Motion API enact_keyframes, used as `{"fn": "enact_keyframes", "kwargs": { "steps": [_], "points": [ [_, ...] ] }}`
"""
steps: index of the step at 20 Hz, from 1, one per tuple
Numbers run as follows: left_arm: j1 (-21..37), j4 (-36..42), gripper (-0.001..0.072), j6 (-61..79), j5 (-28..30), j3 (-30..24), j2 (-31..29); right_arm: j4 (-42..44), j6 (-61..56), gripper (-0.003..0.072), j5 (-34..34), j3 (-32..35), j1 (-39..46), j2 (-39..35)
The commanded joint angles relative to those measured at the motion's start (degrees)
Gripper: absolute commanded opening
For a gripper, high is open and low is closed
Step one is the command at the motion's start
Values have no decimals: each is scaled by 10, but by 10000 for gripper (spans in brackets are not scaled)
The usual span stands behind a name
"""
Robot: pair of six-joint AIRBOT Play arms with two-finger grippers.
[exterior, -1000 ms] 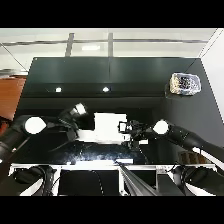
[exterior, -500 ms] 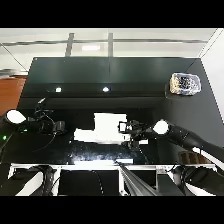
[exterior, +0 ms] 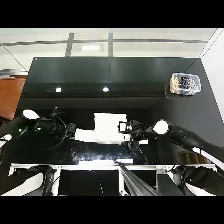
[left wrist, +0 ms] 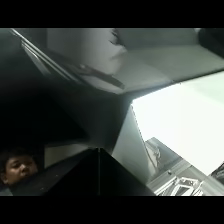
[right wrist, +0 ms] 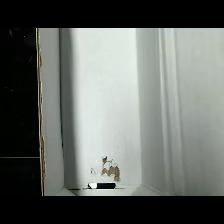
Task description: Fold the box and place the chain.
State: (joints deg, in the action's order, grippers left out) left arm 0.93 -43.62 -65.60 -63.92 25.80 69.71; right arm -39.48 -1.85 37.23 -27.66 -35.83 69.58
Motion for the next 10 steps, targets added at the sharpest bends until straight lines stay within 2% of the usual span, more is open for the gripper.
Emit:
{"fn": "enact_keyframes", "kwargs": {
  "steps": [1,4,6,10],
  "points": [
    [-18,24,215,15,2,0,11,0,0,469,0,0,0,0],
    [-17,23,534,30,-14,1,11,0,0,469,0,0,0,0],
    [-17,23,654,39,-35,4,11,0,0,469,0,0,0,0],
    [-18,63,701,37,-55,8,-14,0,0,469,0,0,0,0]
  ]
}}
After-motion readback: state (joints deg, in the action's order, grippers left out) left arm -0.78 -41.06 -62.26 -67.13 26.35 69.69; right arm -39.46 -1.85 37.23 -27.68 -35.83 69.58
